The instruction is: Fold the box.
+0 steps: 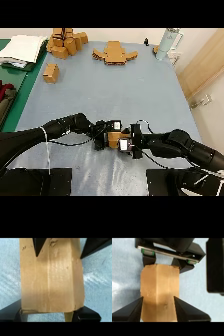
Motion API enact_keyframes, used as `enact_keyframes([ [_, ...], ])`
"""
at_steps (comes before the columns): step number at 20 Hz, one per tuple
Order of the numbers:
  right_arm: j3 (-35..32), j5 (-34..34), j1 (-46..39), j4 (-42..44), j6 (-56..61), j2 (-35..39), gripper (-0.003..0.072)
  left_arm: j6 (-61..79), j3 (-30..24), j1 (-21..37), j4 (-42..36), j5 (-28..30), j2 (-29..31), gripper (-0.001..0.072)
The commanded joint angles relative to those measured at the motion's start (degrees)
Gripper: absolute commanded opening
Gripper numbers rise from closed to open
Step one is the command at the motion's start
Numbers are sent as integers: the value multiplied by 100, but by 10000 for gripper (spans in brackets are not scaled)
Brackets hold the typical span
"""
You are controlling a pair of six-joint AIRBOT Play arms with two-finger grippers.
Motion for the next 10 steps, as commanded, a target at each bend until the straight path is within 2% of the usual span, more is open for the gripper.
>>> enact_keyframes([
  [1, 2, 68, 13, 267, 0, -11, 614, 0, -4, 2, 0, 0, -4, 479],
  [5, 2, 332, 13, 39, 0, -98, 613, 0, -4, 2, 2, 0, -4, 479],
  [10, 2, 334, 13, -37, -22, -323, 612, -2, -4, 2, 0, 0, -4, 479],
])
